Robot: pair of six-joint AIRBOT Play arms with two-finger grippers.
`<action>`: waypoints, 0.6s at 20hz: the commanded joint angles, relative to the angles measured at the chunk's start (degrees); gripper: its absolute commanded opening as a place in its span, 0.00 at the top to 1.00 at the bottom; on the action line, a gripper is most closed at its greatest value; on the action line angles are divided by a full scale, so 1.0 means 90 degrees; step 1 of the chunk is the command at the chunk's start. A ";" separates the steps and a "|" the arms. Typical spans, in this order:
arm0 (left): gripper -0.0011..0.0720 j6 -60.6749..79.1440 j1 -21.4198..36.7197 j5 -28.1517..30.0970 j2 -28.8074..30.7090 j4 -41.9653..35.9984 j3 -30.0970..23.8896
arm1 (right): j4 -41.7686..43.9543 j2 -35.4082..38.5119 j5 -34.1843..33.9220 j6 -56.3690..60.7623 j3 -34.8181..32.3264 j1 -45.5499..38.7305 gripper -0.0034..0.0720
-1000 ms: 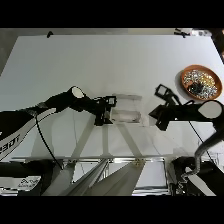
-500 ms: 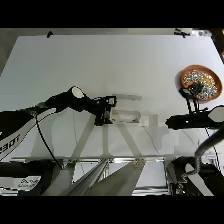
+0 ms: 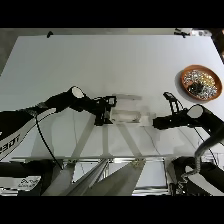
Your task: Fold the box and place the chain.
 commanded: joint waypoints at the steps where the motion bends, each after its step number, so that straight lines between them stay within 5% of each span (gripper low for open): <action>1: 0.49 0.0002 0.0002 0.0002 0.0005 0.0002 -0.0002 | 0.0318 -0.0141 -0.0291 -0.0143 -0.0002 0.0180 0.95; 10: 0.49 0.0002 0.0002 0.0002 0.0005 0.0002 -0.0002 | 0.0556 0.0257 -0.0617 -0.0151 0.0260 0.0738 0.94; 12: 0.48 0.0000 0.0002 0.0002 0.0005 0.0005 -0.0002 | 0.0648 0.0520 -0.0563 -0.0148 0.0350 0.0760 0.86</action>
